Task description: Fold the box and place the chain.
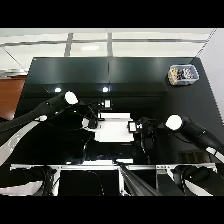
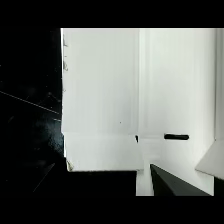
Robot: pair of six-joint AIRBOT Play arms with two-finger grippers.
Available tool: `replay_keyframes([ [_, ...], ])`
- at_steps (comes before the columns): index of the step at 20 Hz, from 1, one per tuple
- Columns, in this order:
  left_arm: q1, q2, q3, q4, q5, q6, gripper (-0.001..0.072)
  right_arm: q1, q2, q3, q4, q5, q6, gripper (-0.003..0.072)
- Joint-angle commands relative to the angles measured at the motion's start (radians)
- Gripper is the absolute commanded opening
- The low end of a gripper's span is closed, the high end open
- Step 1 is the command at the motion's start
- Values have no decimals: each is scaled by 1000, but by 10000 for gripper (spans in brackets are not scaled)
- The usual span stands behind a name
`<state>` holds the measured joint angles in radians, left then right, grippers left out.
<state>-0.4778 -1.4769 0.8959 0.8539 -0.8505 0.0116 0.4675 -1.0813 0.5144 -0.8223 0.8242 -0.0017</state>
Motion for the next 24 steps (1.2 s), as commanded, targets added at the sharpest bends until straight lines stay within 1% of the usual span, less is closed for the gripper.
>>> replay_keyframes([
  [1, 0, -1, -1, 1, 1, -1, 24, 63, -13, 0, 27, -61, -37, 712],
  [3, 0, -1, -1, 1, 1, -1, 24, 90, -14, 0, 60, -130, -37, 713],
  [5, 0, -1, -1, 1, 1, -1, 24, 102, -23, 0, 68, -162, -37, 712],
  [8, 0, -1, -1, 1, 1, -1, 24, 91, -24, 9, 69, -138, -35, 712],
  [11, 0, -1, -1, 1, 1, -6, 24, 39, -24, 44, 70, -105, -35, 711],
  [16, 0, -1, -1, 1, 1, -19, 24, -28, -24, 103, 70, -104, -36, 706],
  [21, 0, -1, -1, 2, 1, -19, 24, -71, -25, 109, 71, -103, -37, 706],
  [24, 0, -1, -1, 2, 0, -19, 24, -71, -32, 109, 160, -134, -90, 707],
])
